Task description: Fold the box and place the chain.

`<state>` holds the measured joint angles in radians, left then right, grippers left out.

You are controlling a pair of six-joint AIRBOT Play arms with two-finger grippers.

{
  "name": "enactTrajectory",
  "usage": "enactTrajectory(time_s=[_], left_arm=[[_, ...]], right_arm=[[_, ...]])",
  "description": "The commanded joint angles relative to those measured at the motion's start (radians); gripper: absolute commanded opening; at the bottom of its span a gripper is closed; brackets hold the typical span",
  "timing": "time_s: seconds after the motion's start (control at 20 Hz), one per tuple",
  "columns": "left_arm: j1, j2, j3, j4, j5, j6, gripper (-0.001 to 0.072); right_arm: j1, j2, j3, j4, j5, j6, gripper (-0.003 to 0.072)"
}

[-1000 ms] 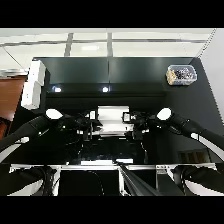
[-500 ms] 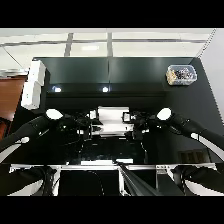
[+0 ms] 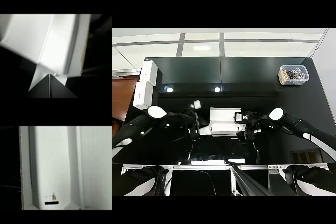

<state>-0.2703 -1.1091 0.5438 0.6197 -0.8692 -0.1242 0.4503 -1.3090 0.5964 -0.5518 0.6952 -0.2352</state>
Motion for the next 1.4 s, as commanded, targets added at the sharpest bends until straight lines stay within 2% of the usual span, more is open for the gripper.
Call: enactTrajectory(time_s=[0.0, 0.15, 0.3, 0.45, 0.55, 0.7, 0.95, 1.15, 1.35], left_arm=[[0.170, 0.118, 0.002, 0.217, -0.062, -0.475, 0.0030], [0.351, 0.111, 0.001, 0.235, -0.198, -0.788, 0.0030], [0.490, 0.052, 0.001, 0.232, -0.329, -0.927, 0.0029], [0.586, 0.002, -0.002, 0.233, -0.355, -0.973, 0.0029], [0.616, -0.048, -0.002, 0.226, -0.357, -1.003, 0.0029], [0.603, -0.128, -0.002, 0.185, -0.373, -1.002, 0.0028], [0.550, -0.201, -0.002, 0.159, -0.298, -0.998, 0.0028], [0.431, -0.246, -0.005, 0.037, -0.263, -0.904, 0.0028], [0.287, -0.256, -0.005, -0.053, -0.164, -0.898, 0.0028]], right_arm=[[0.000, -0.001, 0.001, 0.000, 0.000, 0.000, 0.0129], [0.000, -0.001, 0.001, 0.000, 0.000, 0.000, 0.0129], [0.000, -0.001, 0.001, 0.000, 0.000, 0.000, 0.0129], [0.000, -0.001, 0.001, 0.000, 0.000, 0.000, 0.0129], [0.000, -0.001, 0.001, 0.000, 0.000, 0.000, 0.0129], [0.000, -0.001, 0.001, 0.000, 0.000, 0.000, 0.0129], [0.000, -0.001, 0.001, 0.000, 0.000, 0.000, 0.0129], [0.000, -0.001, 0.001, 0.000, 0.000, 0.000, 0.0129], [0.000, -0.001, 0.001, 0.000, 0.000, 0.000, 0.0129]])
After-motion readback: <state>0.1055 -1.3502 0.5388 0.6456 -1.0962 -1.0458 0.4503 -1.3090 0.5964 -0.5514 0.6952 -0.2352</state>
